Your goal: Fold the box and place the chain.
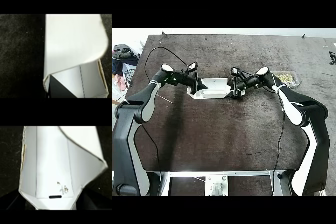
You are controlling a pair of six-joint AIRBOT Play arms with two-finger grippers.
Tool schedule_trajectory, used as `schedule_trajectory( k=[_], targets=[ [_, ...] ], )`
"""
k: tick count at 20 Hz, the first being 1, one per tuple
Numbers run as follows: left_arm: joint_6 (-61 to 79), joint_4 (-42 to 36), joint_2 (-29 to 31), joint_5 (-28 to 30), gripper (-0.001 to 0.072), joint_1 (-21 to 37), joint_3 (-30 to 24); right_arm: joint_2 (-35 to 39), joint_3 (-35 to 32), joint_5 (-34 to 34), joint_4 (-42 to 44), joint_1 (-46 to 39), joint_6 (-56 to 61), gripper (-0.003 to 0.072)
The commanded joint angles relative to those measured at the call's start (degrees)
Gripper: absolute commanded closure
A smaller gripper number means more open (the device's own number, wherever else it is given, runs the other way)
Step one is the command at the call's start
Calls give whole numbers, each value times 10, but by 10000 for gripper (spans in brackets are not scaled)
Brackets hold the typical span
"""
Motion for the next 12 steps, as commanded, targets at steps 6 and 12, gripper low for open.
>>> schedule_trajectory(
  k=[6, 12],
  targets=[
    [0, 0, 0, 0, 698, 0, 0, -2, 5, -7, -4, 8, -8, 18],
    [0, 0, 0, 0, 697, 0, 0, -19, 27, 6, -6, 9, 9, 19]
  ],
)
